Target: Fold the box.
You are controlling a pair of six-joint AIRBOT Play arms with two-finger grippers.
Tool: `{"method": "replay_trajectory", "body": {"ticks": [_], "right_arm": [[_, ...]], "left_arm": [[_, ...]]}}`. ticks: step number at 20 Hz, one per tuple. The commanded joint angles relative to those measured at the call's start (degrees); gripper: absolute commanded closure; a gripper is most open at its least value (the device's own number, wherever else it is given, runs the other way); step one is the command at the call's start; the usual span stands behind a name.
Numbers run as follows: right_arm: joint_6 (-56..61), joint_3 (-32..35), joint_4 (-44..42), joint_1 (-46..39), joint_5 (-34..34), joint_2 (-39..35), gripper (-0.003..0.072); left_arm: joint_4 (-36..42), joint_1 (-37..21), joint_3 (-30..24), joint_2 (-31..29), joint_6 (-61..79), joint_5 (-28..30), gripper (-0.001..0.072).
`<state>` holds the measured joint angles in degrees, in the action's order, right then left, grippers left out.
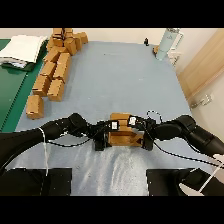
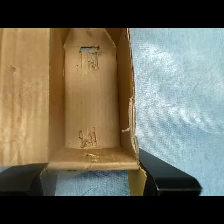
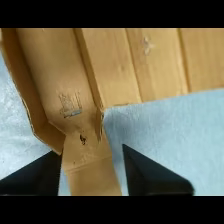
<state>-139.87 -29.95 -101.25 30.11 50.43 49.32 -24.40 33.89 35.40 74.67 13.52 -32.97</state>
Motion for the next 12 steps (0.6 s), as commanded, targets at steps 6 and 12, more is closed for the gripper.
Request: {"method": "replay_trajectory", "body": {"ticks": [6, 12], "right_arm": [[-2.7, 0.6, -3.5, 3.6, -2.3, 0.6, 0.0465], [-2.4, 1.0, -5.5, 3.6, -2.8, 0.6, 0.0465]], "left_arm": [[0.0, 0.0, 0.0, 0.0, 0.0, 0.0, 0.0245], [0.0, 0.0, 0.0, 0.0, 0.0, 0.0, 0.0245]]}}
